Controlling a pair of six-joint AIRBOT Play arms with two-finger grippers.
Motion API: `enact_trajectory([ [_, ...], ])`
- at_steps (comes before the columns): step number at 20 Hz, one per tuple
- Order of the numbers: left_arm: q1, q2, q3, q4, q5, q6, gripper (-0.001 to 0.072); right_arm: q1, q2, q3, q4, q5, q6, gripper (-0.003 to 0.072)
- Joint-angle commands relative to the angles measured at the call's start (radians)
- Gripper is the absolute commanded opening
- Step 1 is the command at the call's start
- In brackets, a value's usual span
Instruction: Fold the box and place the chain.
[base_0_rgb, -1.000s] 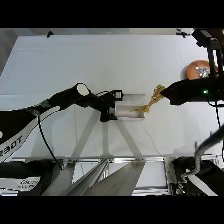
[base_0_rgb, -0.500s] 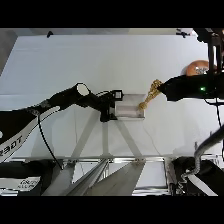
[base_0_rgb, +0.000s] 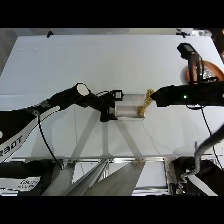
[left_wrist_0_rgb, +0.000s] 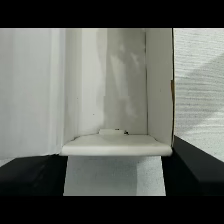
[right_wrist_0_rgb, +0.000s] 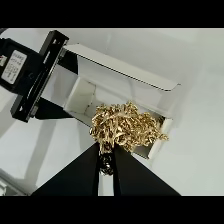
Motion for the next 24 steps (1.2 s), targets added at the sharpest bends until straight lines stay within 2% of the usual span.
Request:
enact_trajectory([
  [1, 0.001, 0.001, 0.0, 0.0, 0.001, 0.0, 0.0495, 0.001, -0.002, -0.086, 0.034, -0.102, -0.01, 0.0004],
  [7, 0.001, 0.001, 0.0, 0.0, 0.0, 0.0, 0.0495, 0.013, -0.002, -0.103, 0.041, -0.129, -0.01, 0.0004],
  [11, 0.001, 0.001, 0.0, 0.0, 0.0, 0.0, 0.0495, 0.105, -0.003, -0.184, 0.023, -0.219, -0.006, 0.0007],
  [14, 0.001, 0.001, 0.0, 0.0, 0.0, 0.001, 0.0495, 0.111, -0.015, -0.217, -0.016, -0.26, 0.031, 0.0006],
  [21, 0.001, 0.001, 0.0, 0.0, 0.0, 0.0, 0.0495, 0.111, -0.208, -0.231, -0.011, -0.333, 0.084, 0.0006],
  [24, 0.001, 0.001, 0.0, 0.0, 0.0, 0.0, 0.0495, 0.111, -0.27, -0.231, 0.018, -0.319, 0.084, 0.0006],
])
